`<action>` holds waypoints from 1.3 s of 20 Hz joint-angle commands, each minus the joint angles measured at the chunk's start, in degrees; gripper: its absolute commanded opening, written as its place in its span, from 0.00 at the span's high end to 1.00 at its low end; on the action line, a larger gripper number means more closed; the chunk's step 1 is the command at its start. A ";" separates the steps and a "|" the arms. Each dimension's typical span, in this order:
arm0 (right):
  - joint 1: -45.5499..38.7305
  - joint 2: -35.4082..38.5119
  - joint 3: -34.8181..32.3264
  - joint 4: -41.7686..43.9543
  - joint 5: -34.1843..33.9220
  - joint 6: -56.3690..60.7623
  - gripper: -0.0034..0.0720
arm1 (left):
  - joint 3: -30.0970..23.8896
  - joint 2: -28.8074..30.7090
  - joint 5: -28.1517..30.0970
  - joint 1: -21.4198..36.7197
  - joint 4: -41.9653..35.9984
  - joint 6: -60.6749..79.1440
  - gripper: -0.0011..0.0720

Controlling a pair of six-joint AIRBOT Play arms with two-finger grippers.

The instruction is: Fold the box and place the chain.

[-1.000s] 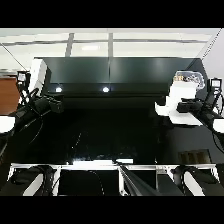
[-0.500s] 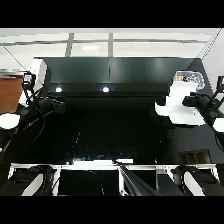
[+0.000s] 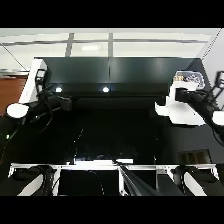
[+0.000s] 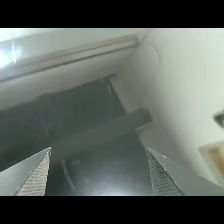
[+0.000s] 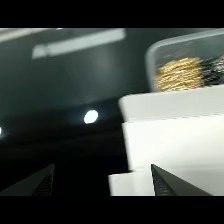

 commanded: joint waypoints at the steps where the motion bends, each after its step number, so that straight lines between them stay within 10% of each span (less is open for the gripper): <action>1: -3.41 -5.49 13.07 -25.24 19.37 16.02 0.01 | 7.34 -2.47 -2.64 -3.30 9.64 -6.19 0.02; 5: -24.13 -10.10 25.03 -51.98 22.69 32.98 0.02 | 9.18 -2.64 -4.92 -2.75 16.33 -14.60 0.02; 11: -46.21 -28.72 28.79 -14.36 38.88 5.38 0.02 | 9.18 -3.41 -5.88 -2.84 16.28 -14.64 0.02; 14: -44.09 -39.36 36.39 -16.59 51.87 -0.20 0.02 | 9.18 -3.80 -6.97 -2.86 16.00 -14.67 0.02; 19: -41.18 -45.16 41.68 -18.82 52.37 -1.31 0.02 | 9.18 -4.98 -7.10 -2.86 15.17 -15.32 0.02; 23: -40.02 -45.79 41.68 -18.56 53.81 -3.56 0.87 | 9.18 -5.49 -7.08 -2.86 14.95 -15.37 0.02; 26: -39.74 -44.78 41.66 -13.18 61.07 -6.95 0.94 | 9.18 -5.49 -7.02 -2.86 14.97 -15.32 0.02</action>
